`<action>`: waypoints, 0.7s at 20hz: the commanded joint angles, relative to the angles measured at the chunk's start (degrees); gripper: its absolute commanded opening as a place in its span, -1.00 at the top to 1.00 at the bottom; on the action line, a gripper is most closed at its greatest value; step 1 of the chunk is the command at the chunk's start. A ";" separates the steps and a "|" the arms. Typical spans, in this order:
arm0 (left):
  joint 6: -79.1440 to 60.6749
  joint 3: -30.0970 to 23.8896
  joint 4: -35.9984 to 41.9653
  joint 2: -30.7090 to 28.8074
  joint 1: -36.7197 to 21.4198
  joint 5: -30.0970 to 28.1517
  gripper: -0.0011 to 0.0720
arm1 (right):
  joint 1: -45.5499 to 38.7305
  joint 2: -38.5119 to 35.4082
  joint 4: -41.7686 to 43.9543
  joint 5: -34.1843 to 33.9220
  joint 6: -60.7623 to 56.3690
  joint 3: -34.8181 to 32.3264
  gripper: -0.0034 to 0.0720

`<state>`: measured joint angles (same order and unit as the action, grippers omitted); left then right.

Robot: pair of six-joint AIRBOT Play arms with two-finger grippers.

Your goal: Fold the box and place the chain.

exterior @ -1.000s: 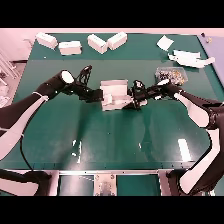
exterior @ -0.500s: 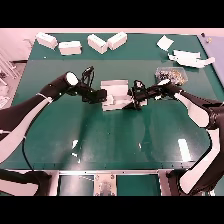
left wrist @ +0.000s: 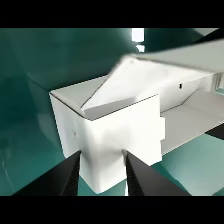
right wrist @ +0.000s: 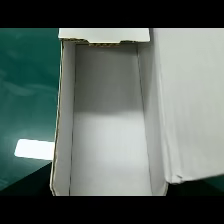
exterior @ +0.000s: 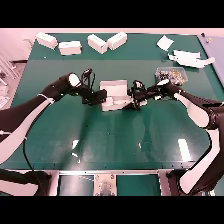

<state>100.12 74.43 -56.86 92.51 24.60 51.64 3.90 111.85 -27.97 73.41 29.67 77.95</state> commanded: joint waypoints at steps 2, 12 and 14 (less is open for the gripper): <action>3.96 0.07 -4.26 0.04 0.00 -0.20 0.05 | -0.04 0.00 -0.09 -0.07 -0.09 0.00 -0.54; 11.02 2.82 -13.53 0.15 2.91 -3.50 0.06 | -0.04 0.00 -0.09 -0.04 -0.09 0.02 -0.54; 12.41 3.82 -13.88 1.25 3.96 -3.39 0.06 | -0.04 0.00 -0.09 -0.04 -0.09 0.02 -0.54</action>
